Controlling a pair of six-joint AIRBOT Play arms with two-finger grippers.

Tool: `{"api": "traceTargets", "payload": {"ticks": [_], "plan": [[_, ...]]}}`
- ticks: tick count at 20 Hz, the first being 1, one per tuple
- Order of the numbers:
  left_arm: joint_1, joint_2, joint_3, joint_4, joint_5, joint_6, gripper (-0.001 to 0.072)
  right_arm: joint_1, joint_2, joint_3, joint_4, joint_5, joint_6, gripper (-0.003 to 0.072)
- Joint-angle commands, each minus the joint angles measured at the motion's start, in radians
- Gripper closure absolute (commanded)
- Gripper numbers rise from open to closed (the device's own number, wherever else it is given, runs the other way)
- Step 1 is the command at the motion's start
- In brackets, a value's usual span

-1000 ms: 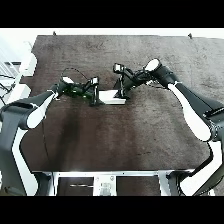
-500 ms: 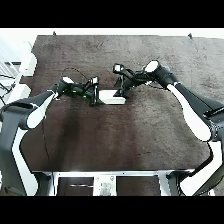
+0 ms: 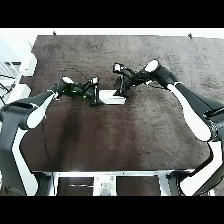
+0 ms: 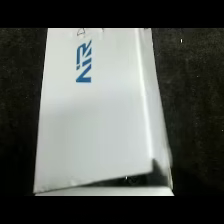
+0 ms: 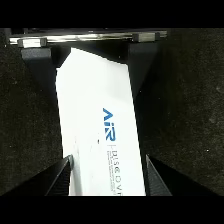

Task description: Fold the box and place the chain.

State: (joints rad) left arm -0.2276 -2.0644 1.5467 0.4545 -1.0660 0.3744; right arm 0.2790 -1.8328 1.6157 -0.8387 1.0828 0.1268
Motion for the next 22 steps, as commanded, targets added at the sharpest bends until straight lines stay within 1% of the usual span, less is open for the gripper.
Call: {"api": "traceTargets", "payload": {"ticks": [1,3,6,7,11,14,22], "plan": [[0.0,0.0,0.0,0.0,-0.001,0.0,0.0213,0.0,0.005,0.009,0.0,0.013,0.004,0.0191],[0.0,0.0,0.0,0.0,-0.001,0.0,0.0213,0.0,0.005,0.009,0.0,0.034,0.003,0.0193],[0.0,0.0,0.0,0.001,0.0,0.0,0.0213,0.0,0.003,0.007,0.0,0.036,0.003,0.0196],[0.0,0.0,0.0,0.001,0.0,0.0,0.0213,0.0,0.0,0.006,0.0,0.035,0.003,0.0214],[0.0,0.0,0.0,0.001,0.0,0.0,0.0213,0.0,-0.002,-0.003,0.001,0.006,0.004,0.0214],[0.0,0.0,0.0,0.001,0.0,0.0,0.0213,0.001,-0.003,-0.012,0.026,0.007,0.004,0.0214],[0.0,0.0,0.0,0.0,0.0,0.0,0.0213,0.015,-0.003,-0.04,0.038,-0.001,0.003,0.0214]]}}
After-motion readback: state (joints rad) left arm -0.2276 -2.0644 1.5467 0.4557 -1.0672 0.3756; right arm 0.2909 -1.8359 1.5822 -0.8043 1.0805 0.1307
